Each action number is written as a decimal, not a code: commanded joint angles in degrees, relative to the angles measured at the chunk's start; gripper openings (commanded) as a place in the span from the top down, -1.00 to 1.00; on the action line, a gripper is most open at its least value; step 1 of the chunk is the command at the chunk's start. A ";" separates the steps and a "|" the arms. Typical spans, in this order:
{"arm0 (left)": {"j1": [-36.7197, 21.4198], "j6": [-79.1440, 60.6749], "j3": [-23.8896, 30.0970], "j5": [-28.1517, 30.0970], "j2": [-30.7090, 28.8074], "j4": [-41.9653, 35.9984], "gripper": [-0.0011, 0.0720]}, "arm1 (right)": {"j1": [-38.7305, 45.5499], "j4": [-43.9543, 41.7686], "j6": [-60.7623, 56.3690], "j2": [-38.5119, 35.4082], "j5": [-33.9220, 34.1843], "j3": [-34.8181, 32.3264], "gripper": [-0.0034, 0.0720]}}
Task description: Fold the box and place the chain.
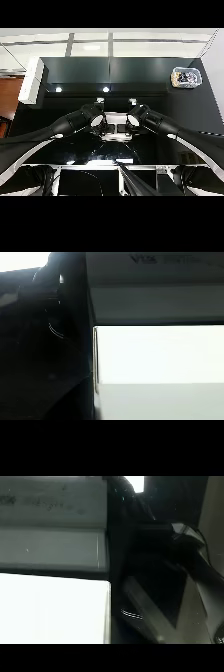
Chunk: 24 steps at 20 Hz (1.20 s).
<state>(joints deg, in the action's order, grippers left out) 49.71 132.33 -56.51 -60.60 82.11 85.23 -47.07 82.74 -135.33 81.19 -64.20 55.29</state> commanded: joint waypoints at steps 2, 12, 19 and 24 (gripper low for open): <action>-0.04 0.11 -0.02 -0.07 -0.02 -0.24 0.90 | 0.31 0.52 0.02 -0.28 -0.48 1.42 0.18; -0.04 0.11 -0.02 -0.07 -0.02 -0.24 0.90 | 0.50 0.28 -0.02 -0.31 -0.68 1.92 0.33; -0.04 0.11 -0.02 -0.07 -0.02 -0.24 0.90 | 0.52 0.28 0.00 -0.31 0.00 1.95 0.72; -0.04 0.11 -0.02 -0.07 -0.02 -0.24 0.90 | 2.49 0.50 3.34 -3.32 -3.23 1.97 0.03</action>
<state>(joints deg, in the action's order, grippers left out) 49.71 132.38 -56.51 -60.64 82.11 84.97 -45.54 83.02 -134.32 79.75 -65.56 57.23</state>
